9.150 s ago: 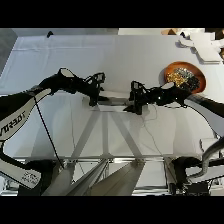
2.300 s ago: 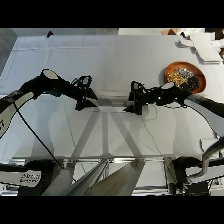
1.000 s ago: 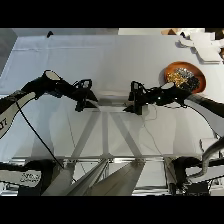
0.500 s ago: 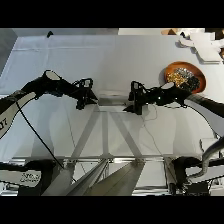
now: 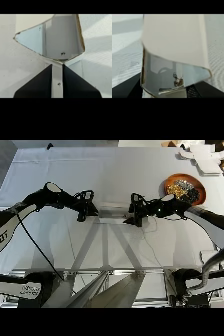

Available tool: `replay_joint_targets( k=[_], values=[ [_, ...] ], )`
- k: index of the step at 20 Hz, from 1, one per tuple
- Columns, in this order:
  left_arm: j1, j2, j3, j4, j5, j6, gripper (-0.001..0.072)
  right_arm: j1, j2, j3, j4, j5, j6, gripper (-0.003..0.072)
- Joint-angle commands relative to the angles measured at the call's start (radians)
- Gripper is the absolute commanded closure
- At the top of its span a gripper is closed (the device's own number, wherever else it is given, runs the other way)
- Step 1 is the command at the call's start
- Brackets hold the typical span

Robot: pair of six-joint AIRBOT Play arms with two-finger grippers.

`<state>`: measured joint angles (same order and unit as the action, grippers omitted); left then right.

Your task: Fold the box and place the chain.

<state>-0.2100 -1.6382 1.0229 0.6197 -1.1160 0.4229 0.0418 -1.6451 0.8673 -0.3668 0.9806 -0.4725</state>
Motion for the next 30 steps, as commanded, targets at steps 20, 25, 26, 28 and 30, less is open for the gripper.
replay_joint_targets(
  k=[20,25,26,28,30],
  values=[
    [-0.029,-0.012,0.000,-0.043,0.002,-0.002,0.0541,0.001,0.000,0.000,0.001,0.000,0.000,0.0225],
    [-0.028,-0.012,0.000,-0.043,0.009,-0.004,0.0356,0.001,0.000,0.000,0.001,0.000,0.000,0.0225],
    [-0.029,-0.012,0.000,-0.043,0.009,-0.005,0.0355,0.001,0.000,0.000,0.001,0.000,0.000,0.0225],
    [-0.028,-0.012,0.000,-0.043,0.009,-0.033,0.0358,0.001,0.000,0.000,0.001,0.000,0.000,0.0225],
    [-0.028,-0.011,0.000,-0.023,0.008,-0.076,0.0518,0.001,0.000,0.000,0.001,0.000,0.000,0.0225]
  ],
)
